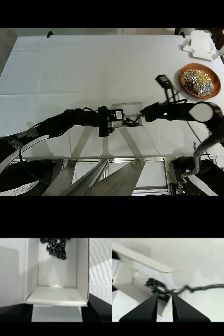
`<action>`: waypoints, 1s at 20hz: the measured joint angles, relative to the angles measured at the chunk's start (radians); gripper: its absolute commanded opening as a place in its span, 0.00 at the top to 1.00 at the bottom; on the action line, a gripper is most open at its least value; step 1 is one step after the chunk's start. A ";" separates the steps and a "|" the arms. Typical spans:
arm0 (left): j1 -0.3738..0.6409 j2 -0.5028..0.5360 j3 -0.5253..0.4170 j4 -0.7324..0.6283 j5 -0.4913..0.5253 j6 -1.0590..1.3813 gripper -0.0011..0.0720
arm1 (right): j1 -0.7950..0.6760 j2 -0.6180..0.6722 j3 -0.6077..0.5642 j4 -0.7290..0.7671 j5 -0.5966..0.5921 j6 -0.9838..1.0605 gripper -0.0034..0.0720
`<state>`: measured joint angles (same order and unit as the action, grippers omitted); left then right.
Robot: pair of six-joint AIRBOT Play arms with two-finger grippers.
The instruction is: Fold the box and place the chain.
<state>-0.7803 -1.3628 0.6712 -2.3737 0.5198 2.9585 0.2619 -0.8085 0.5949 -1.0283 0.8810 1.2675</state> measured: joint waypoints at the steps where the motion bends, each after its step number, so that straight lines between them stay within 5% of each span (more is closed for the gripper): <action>1: 0.000 0.000 0.000 0.000 0.000 0.000 0.80 | -0.062 0.018 0.006 -0.020 0.015 0.006 0.59; 3: 0.000 0.000 0.000 0.000 0.000 0.000 0.80 | -0.184 0.032 0.012 -0.070 0.031 0.024 0.47; 9: 0.000 0.000 0.000 0.000 0.000 0.000 0.80 | -0.457 -0.052 0.019 -0.214 -0.071 0.117 0.48; 20: 0.000 0.000 0.000 0.000 0.000 0.000 0.80 | -0.520 -0.434 0.123 -0.248 -0.337 0.173 0.54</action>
<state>-0.7807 -1.3628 0.6712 -2.3737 0.5198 2.9585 -0.2581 -1.2423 0.7181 -1.2758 0.5442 1.4406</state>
